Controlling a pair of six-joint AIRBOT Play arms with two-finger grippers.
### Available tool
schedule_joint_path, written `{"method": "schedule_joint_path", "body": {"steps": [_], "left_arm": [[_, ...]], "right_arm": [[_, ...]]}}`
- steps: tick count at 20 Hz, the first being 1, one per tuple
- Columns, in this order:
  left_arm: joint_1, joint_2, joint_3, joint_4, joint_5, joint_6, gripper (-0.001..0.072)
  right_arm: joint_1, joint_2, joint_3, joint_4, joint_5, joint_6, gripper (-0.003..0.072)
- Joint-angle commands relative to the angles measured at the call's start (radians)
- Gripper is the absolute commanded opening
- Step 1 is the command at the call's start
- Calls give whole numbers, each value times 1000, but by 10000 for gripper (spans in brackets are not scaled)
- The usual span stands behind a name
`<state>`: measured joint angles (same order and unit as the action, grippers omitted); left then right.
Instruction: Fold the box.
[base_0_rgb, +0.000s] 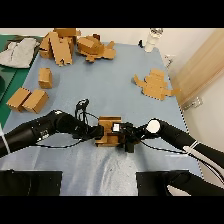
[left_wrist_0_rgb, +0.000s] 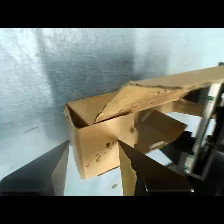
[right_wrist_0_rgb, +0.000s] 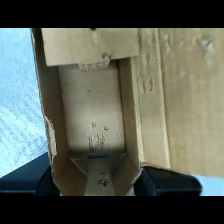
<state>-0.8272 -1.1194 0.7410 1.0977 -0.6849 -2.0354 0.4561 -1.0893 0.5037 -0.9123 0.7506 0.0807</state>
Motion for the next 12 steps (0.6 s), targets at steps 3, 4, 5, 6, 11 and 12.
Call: {"method": "schedule_joint_path", "body": {"steps": [3,4,5,6,11,12], "left_arm": [[-85,-87,89,204,-66,-193,440],[-95,-107,100,205,-68,-200,440],[-103,-126,114,209,-68,-211,440],[-111,-141,128,214,-68,-219,440],[-175,-227,226,352,-188,-354,439],[-189,-243,244,385,-216,-391,439]], "right_arm": [[1,-1,1,0,0,0,581],[1,0,1,0,0,0,582],[1,-1,1,0,0,0,582],[1,-1,1,0,0,0,581],[1,-1,1,0,0,0,582],[1,-1,1,0,0,0,581]]}}
